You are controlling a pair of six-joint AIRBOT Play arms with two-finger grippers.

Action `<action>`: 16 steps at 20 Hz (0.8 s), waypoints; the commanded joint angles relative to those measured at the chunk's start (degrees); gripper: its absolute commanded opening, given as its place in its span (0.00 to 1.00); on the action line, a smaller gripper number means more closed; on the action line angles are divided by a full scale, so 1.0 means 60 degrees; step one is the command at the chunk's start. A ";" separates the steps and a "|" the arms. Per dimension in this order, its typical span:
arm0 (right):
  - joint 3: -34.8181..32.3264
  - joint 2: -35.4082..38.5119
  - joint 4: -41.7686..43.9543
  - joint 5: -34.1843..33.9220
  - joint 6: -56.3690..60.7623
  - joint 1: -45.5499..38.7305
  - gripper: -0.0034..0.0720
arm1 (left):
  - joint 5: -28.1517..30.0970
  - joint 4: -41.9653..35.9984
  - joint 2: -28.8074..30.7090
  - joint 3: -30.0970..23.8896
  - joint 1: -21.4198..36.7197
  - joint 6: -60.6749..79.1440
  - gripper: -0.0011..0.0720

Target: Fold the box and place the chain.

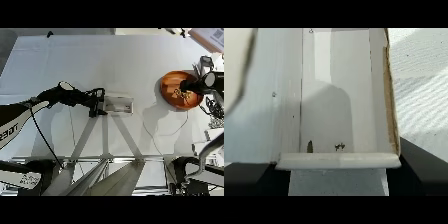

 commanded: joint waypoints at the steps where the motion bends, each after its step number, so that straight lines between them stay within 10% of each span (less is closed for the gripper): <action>1: 0.0521 -0.0965 0.0379 -0.0364 0.0193 -0.0248 0.87 | 0.0000 0.0000 0.0007 0.0000 -0.0004 0.0000 0.54; 8: 0.1111 -0.1792 0.0750 0.0113 0.0189 -0.0342 0.72 | 0.0000 0.0000 0.0007 0.0000 -0.0004 0.0000 0.54; 12: 0.1122 -0.1763 0.0761 0.0608 0.0171 -0.0342 0.08 | 0.0000 0.0000 0.0007 0.0000 -0.0004 0.0000 0.54; 16: 0.1129 -0.1606 0.0754 0.1461 0.0160 -0.0342 0.06 | 0.0000 0.0000 0.0007 0.0000 -0.0004 0.0000 0.54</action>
